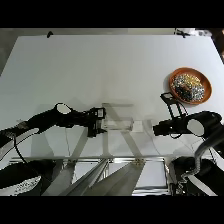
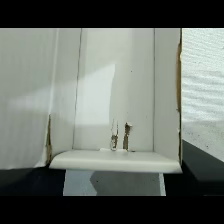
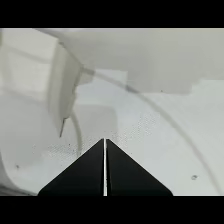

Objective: Fold the box and place the chain.

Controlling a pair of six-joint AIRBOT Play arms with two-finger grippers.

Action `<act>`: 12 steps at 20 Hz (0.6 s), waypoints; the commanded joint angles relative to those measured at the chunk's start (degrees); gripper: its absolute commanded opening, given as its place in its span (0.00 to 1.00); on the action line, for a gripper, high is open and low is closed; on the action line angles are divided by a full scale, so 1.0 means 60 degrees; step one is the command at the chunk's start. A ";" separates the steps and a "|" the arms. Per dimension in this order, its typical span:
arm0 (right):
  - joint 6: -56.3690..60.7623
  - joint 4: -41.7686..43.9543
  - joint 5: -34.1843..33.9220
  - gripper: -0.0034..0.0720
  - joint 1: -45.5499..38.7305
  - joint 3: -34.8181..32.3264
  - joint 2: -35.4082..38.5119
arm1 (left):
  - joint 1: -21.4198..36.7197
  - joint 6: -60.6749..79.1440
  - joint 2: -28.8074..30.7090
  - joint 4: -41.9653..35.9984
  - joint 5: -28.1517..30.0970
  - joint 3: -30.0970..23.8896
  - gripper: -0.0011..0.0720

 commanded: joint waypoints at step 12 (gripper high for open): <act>-0.3628 0.5978 -0.3253 0.06 -0.0423 -0.0882 -0.2415 | 0.0000 0.0000 0.0004 0.0004 0.0000 0.0004 0.21</act>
